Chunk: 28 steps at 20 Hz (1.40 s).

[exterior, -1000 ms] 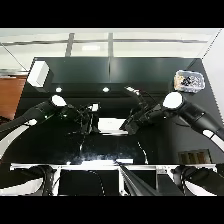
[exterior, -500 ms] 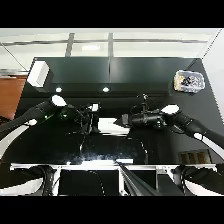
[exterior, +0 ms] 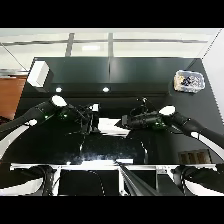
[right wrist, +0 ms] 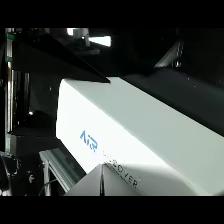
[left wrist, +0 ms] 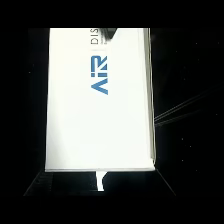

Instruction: Fold the box and place the chain.

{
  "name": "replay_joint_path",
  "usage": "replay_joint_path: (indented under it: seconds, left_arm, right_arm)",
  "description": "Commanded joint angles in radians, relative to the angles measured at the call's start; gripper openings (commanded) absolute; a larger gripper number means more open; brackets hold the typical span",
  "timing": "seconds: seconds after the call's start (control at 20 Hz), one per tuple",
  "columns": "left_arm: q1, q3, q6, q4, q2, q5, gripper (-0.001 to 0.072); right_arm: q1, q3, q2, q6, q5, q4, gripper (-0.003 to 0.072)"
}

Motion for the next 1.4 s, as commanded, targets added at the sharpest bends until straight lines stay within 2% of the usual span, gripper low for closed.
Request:
replay_joint_path:
  seconds: [0.0,0.15,0.3,0.45,0.55,0.6,0.65,0.7,0.9,1.05,1.2,1.35]
  left_arm:
    - [0.001,0.001,-0.002,-0.001,0.0,-0.001,0.0344]
    - [0.001,0.001,-0.002,-0.001,0.0,-0.001,0.0346]
    - [0.001,0.001,-0.002,-0.001,0.0,-0.002,0.0355]
    - [0.001,0.001,-0.003,-0.001,0.0,-0.002,0.0355]
    - [0.002,0.004,-0.027,-0.001,0.003,-0.001,0.0358]
    - [0.003,0.006,-0.038,0.0,0.007,-0.001,0.0435]
    - [0.006,0.006,-0.058,0.0,0.015,-0.002,0.0622]
    - [0.01,0.006,-0.084,0.004,0.025,-0.002,0.0719]
    - [0.019,0.006,-0.139,0.055,0.099,-0.037,0.0719]
    - [-0.011,0.013,-0.136,-0.044,0.146,-0.039,0.0717]
    - [-0.09,0.055,-0.137,-0.085,0.128,-0.004,0.0714]
    - [-0.178,0.115,-0.153,-0.084,0.053,0.005,0.0712]
  right_arm:
    - [0.0,0.0,-0.003,0.005,-0.011,-0.028,0.0018]
    - [-0.001,0.002,-0.002,-0.027,0.015,-0.028,0.0018]
    - [-0.017,0.039,0.023,-0.055,0.099,-0.044,0.0018]
    - [-0.085,0.092,0.13,-0.01,0.168,-0.13,0.0018]
    - [-0.158,0.118,0.23,0.053,0.198,-0.25,0.0018]
    - [-0.201,0.121,0.287,0.09,0.206,-0.312,0.0018]
    - [-0.242,0.121,0.337,0.127,0.216,-0.367,0.0018]
    - [-0.28,0.121,0.382,0.162,0.23,-0.419,0.0018]
    - [-0.394,0.121,0.502,0.235,0.281,-0.539,0.0018]
    - [-0.408,0.121,0.507,0.239,0.275,-0.548,0.0018]
    - [-0.408,0.121,0.506,0.243,0.252,-0.549,0.0018]
    - [-0.408,0.121,0.507,0.245,0.253,-0.551,0.0017]
